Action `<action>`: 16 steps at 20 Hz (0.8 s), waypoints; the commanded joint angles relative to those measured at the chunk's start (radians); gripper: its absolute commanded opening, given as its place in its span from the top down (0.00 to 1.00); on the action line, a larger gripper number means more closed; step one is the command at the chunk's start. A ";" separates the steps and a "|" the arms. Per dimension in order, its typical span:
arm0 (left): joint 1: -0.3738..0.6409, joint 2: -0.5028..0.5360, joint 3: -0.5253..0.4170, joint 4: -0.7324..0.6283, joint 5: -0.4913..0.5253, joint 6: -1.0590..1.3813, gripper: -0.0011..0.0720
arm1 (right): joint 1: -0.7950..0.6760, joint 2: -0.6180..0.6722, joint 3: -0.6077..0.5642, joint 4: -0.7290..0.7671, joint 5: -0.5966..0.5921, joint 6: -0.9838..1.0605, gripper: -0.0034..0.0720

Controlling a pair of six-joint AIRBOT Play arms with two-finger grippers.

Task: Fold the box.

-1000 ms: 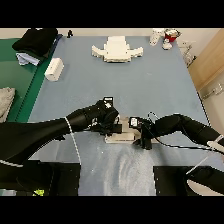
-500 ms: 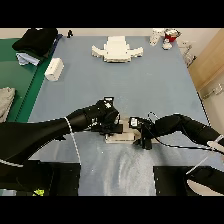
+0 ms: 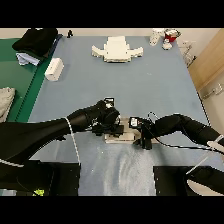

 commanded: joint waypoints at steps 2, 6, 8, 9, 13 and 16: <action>0.001 -0.017 0.000 0.002 -0.011 -0.016 0.28 | 0.001 -0.001 0.001 0.000 0.001 0.001 0.32; 0.001 -0.038 0.000 0.009 -0.017 -0.022 0.33 | 0.001 -0.001 0.001 0.000 0.001 0.001 0.32; 0.001 -0.037 0.001 0.020 -0.015 -0.023 0.78 | 0.001 -0.001 0.001 0.000 0.001 0.001 0.32; 0.001 -0.037 0.001 0.021 -0.016 -0.023 0.92 | 0.001 -0.001 0.001 0.000 0.001 0.001 0.32; 0.001 -0.037 0.001 0.024 -0.018 -0.027 0.96 | 0.001 -0.001 0.001 0.000 0.001 0.001 0.32; 0.001 -0.037 0.001 0.016 -0.018 -0.027 0.96 | 0.001 -0.001 0.001 0.000 0.001 0.000 0.32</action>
